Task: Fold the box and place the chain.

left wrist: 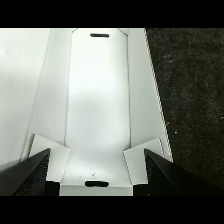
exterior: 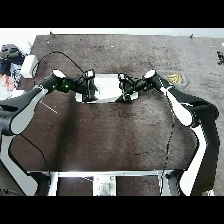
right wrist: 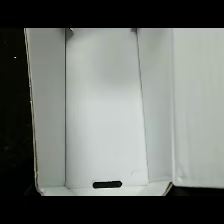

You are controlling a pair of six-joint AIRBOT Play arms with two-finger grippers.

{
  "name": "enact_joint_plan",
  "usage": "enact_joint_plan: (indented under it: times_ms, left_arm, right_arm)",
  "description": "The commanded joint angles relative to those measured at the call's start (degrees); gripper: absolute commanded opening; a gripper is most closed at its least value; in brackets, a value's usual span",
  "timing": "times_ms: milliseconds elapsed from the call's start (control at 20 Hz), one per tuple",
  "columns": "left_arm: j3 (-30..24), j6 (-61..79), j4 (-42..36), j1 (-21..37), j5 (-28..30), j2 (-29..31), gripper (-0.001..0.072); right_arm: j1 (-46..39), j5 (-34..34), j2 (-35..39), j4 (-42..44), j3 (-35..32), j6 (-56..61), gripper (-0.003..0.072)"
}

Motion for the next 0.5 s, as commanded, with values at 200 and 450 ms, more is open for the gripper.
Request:
enact_joint_plan:
  times_ms: [200, 450]
  left_arm:
    - [-0.02, -0.17, -0.44, 0.0, 2.21, -0.04, 0.0601]
    - [0.0, -1.18, 0.28, 1.33, 2.16, -0.04, 0.0064]
  right_arm:
    - [0.07, 0.0, -0.04, 0.02, 0.0, -0.04, 0.0444]
    - [0.07, 0.0, -0.04, 0.0, 0.0, -0.04, 0.0445]
